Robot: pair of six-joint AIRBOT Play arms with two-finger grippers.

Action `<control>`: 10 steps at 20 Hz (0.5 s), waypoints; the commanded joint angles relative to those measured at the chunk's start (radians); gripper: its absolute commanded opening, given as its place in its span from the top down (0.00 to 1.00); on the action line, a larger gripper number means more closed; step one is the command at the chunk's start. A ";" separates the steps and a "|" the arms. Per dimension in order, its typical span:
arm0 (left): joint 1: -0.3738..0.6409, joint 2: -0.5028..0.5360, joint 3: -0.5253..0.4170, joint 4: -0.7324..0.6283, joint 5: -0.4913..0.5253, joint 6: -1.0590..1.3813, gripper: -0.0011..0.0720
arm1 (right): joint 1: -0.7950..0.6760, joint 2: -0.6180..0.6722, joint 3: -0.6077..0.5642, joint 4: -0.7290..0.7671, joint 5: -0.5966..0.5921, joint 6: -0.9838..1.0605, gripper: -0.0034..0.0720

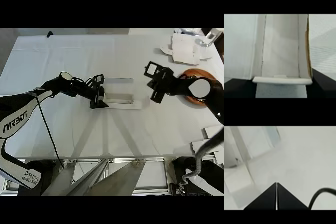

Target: Fold the box and place the chain.

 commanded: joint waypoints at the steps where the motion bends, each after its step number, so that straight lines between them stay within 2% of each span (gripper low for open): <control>1: 0.000 0.000 0.000 0.000 0.001 0.000 0.45 | -0.109 0.007 -0.003 -0.135 0.174 0.354 0.94; 3: 0.000 0.000 0.000 0.000 0.001 0.000 0.45 | -0.194 -0.056 -0.004 -0.097 0.283 0.417 0.94; 4: 0.000 0.000 0.000 0.000 0.001 0.000 0.45 | -0.226 -0.097 -0.004 -0.069 0.300 0.463 0.94; 10: 0.000 0.000 0.000 0.000 0.002 0.000 0.45 | -0.215 -0.305 -0.011 0.206 0.290 0.509 0.94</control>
